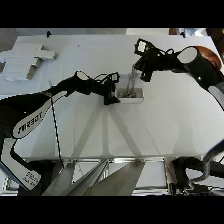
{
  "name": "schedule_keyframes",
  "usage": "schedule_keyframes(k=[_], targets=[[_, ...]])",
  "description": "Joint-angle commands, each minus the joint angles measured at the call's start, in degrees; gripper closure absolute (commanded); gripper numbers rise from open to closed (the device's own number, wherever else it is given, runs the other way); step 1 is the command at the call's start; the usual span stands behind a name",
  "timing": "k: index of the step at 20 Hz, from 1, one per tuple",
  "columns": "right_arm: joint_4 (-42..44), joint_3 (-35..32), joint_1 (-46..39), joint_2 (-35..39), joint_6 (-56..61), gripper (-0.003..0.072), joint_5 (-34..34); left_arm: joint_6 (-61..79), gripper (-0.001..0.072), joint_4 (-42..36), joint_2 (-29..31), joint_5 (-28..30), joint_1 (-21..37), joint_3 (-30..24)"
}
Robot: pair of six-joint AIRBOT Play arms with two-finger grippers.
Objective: Fold the box and place the chain.
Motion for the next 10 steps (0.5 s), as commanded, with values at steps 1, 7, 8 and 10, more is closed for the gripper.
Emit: schedule_keyframes(k=[1,7,8,10], targets=[[-0.17,0.07,0.07,0.76,0.15,0.0668,-1.33,0.02,0.0430,0.02,0.04,0.02,0.07,0.02],[-3.02,0.04,0.07,0.83,0.39,0.0668,16.85,0.02,0.0430,0.00,0.04,0.02,0.07,0.02],[-4.79,0.02,0.04,0.70,0.68,0.0668,18.32,0.02,0.0430,0.02,0.04,0.02,0.07,0.02],[-8.39,-0.02,0.04,0.00,0.83,0.0668,19.50,0.02,0.0430,0.00,0.04,0.02,0.07,0.02]])
